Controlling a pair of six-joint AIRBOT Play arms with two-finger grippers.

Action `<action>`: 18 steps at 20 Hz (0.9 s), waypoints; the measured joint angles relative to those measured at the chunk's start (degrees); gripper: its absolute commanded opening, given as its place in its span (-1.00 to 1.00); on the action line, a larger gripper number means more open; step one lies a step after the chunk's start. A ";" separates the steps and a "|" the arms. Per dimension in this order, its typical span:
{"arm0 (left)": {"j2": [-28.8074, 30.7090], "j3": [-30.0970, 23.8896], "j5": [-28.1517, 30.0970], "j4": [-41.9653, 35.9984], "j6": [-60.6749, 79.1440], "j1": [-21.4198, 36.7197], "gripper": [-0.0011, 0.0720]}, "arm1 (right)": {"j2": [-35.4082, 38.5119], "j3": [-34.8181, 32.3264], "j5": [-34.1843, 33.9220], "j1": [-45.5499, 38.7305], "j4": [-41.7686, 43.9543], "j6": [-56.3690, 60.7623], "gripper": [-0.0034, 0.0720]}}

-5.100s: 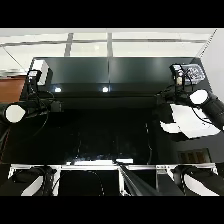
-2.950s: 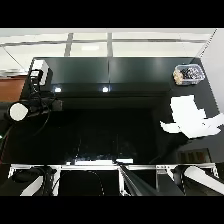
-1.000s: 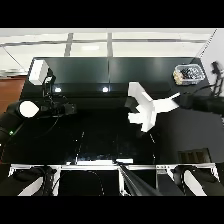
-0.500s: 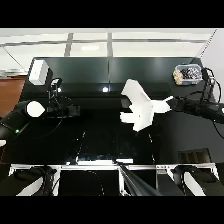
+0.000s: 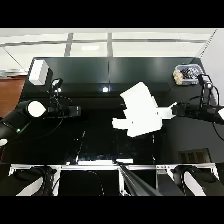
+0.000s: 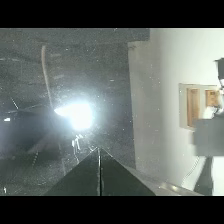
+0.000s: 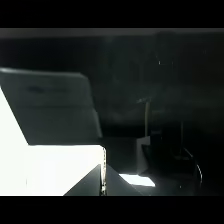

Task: Fold the box and place the chain.

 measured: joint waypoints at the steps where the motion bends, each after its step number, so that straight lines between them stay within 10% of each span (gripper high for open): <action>1: 0.00 0.02 0.02 0.00 0.00 0.00 -0.89 | -0.33 -0.35 -0.35 0.46 -0.15 0.28 -0.84; 15: -0.07 0.00 0.50 -0.46 0.00 0.00 -0.87 | -12.28 -1.46 -19.85 26.21 16.44 1.92 -0.84; 16: -0.20 0.02 0.79 -1.22 0.00 0.00 -0.36 | -12.76 -1.49 -20.72 27.17 16.96 1.92 -0.84; 17: -0.50 0.13 0.87 -2.34 -0.02 0.00 0.60 | -13.16 -1.49 -21.27 27.89 17.40 2.01 -0.84; 18: -1.03 0.57 0.92 -3.61 0.00 0.00 0.82 | -13.42 -1.49 -21.79 28.39 17.73 2.03 -0.84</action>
